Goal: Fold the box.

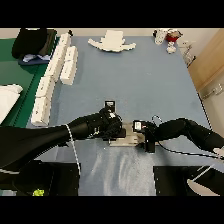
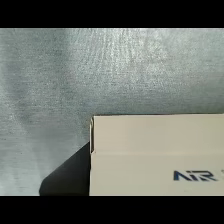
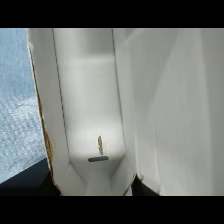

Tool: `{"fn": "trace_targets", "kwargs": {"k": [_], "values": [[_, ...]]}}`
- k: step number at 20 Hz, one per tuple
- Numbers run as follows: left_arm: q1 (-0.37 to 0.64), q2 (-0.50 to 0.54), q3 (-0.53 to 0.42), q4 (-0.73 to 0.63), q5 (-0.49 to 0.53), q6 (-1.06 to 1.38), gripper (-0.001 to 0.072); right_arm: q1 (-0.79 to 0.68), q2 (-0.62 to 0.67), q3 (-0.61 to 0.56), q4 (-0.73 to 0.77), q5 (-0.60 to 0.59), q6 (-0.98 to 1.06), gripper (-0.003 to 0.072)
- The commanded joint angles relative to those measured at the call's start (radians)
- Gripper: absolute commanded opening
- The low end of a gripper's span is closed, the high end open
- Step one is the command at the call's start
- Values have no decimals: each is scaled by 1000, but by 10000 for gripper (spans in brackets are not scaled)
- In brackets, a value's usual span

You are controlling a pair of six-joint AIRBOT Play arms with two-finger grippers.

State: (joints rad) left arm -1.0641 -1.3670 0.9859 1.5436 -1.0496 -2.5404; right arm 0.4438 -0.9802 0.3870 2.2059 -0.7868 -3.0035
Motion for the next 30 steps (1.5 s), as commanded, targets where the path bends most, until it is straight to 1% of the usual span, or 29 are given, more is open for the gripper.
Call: {"fn": "trace_targets", "kwargs": {"k": [1, 2, 3, 5, 7, 9, 12, 14, 15, 16, 17, 19, 22, 24, 25, 27, 30], "values": [[-3, 1, 1, -3, -2, 11, 259, 0, 1, 0, 0, 0, 0, 497], [-2, 1, 1, -7, -6, 4, 534, 0, 1, 0, 0, 0, 0, 497], [-2, 3, 1, -15, -15, 1, 559, 0, 1, 0, 0, 0, 0, 497], [-2, 14, 1, -18, -22, 10, 560, 0, 1, 0, 0, 0, 0, 497], [-2, 58, 1, -18, -37, 19, 560, 0, 1, 0, 0, 0, 0, 496], [-2, 137, 1, -18, -84, 39, 560, 0, 1, 0, 0, 0, 0, 496], [-6, 288, 1, -20, -196, 65, 559, 0, 1, 0, 0, 0, 0, 497], [-8, 367, 1, -12, -262, 65, 555, 0, 1, 0, 0, 0, 0, 496], [-8, 397, 1, 7, -283, 75, 379, 0, 1, 0, 0, 1, 0, 497], [-8, 418, 1, 29, -288, 123, 132, 0, 1, 0, 0, 0, 0, 496], [-8, 429, 1, 51, -282, 178, 16, 0, 1, 0, 0, 0, 0, 496], [-8, 430, 0, 79, -254, 294, 15, 0, 1, 0, 0, 0, 0, 497], [-7, 431, 0, 77, -228, 545, 14, 0, 1, 0, 0, 0, 0, 496], [19, 450, -22, 73, -209, 722, 12, 0, 1, 0, 0, 0, 0, 496], [49, 469, -48, 61, -185, 804, 12, 0, 1, 0, 0, 0, 0, 496], [153, 513, -114, -42, -130, 1078, 12, 0, 1, 0, 0, 1, 0, 497], [308, 546, -206, -336, -51, 1711, 25, 0, 1, 0, 0, 0, 0, 496]]}}
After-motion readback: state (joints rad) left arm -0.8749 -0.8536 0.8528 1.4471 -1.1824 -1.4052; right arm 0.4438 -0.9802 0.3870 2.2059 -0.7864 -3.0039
